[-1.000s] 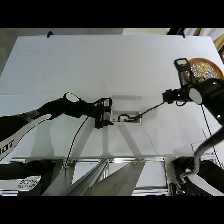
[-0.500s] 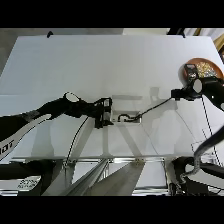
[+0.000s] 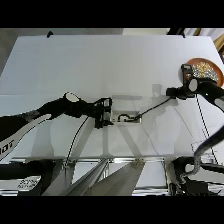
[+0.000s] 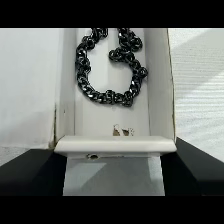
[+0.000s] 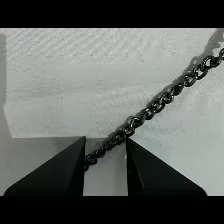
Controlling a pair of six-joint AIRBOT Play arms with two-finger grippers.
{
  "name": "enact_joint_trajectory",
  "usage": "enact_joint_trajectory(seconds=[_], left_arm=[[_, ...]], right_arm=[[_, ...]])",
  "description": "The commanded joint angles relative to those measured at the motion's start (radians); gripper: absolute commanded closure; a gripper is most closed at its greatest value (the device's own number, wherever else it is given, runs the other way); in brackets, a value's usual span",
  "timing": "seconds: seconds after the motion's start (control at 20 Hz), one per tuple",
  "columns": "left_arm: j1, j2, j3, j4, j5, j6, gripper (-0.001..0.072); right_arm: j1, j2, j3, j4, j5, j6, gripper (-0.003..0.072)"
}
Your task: Fold the box and place the chain.
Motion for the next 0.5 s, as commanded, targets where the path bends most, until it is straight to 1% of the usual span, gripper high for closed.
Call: enact_joint_trajectory(seconds=[0.0, 0.05, 0.1, 0.3, 0.45], left_arm=[[0.001, 0.000, 0.000, 0.000, 0.000, 0.000, 0.0567], [0.001, 0.000, 0.000, 0.000, 0.000, 0.000, 0.0567], [0.001, 0.000, 0.000, 0.000, 0.000, 0.000, 0.0567], [0.001, 0.000, 0.000, 0.000, 0.000, 0.000, 0.0567], [0.001, 0.000, 0.000, 0.000, 0.000, 0.000, 0.0567]], right_arm=[[-0.001, -0.012, 0.000, 0.013, -0.012, -0.003, 0.0542], [-0.001, -0.012, 0.000, 0.013, -0.012, -0.003, 0.0592], [-0.001, -0.011, 0.000, 0.014, -0.006, -0.003, 0.0673], [-0.001, 0.023, 0.000, 0.013, 0.068, -0.008, 0.0674], [-0.001, 0.119, 0.000, 0.012, 0.102, -0.030, 0.0674]])
